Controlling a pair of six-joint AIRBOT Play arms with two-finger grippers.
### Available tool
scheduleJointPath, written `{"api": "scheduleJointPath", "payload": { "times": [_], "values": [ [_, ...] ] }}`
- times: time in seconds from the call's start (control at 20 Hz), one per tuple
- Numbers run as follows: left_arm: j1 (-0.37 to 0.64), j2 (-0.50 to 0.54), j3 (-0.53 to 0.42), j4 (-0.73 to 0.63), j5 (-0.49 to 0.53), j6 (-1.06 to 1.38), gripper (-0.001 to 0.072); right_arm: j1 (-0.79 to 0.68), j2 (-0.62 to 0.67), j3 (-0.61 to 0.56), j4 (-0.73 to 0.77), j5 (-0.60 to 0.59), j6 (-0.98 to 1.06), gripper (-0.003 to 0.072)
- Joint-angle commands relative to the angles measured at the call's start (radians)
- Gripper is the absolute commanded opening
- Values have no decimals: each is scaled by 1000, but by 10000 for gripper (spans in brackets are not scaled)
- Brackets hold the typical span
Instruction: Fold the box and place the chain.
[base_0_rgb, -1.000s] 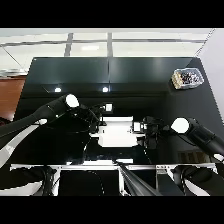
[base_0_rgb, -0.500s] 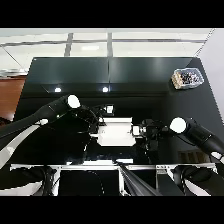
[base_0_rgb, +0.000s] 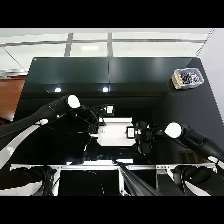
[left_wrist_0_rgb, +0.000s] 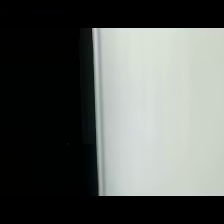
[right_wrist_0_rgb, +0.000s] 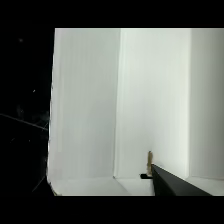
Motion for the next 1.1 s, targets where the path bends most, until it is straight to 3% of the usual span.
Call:
{"api": "scheduleJointPath", "payload": {
  "times": [0.0,0.2,0.5,1.05],
  "values": [
    [-1,-1,1,0,0,0,27,14,5,6,47,-93,3,713],
    [-1,-1,1,1,0,0,27,-23,6,80,-67,-71,3,713],
    [-1,-1,1,0,0,0,27,-149,5,116,8,6,-17,713],
    [-2,2,11,2,-31,0,26,-149,-68,98,137,59,-100,713]
  ]
}}
